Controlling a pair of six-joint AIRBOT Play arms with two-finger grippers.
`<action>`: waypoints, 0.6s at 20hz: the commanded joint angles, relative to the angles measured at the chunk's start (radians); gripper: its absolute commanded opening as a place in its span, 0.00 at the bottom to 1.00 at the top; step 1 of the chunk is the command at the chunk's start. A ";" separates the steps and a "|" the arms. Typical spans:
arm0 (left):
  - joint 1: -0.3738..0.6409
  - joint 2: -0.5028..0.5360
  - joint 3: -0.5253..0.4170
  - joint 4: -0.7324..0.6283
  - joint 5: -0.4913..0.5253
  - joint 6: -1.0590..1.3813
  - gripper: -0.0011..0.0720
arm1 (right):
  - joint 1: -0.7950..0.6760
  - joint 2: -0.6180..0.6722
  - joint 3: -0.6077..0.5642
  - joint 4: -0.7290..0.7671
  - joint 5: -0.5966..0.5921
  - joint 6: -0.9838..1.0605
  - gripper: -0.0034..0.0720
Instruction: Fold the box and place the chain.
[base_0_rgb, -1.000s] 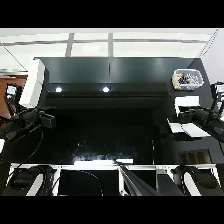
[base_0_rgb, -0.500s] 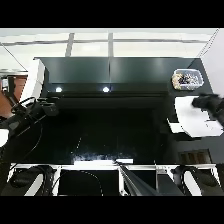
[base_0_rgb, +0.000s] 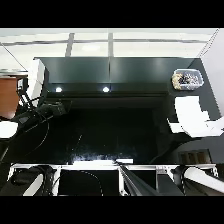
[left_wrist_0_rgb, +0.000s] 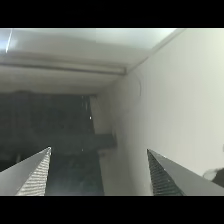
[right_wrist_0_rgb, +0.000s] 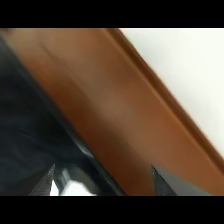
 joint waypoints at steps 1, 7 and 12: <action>-0.001 -0.013 0.000 0.007 -0.019 0.003 0.99 | -0.064 -0.238 0.236 -0.045 0.352 -0.019 1.00; -0.001 -0.013 0.000 0.006 -0.021 0.002 0.99 | -0.130 -0.430 0.340 0.362 0.661 -0.348 1.00; -0.001 -0.013 0.000 0.006 -0.023 0.002 0.99 | -0.114 -0.438 0.335 0.316 0.646 -0.470 1.00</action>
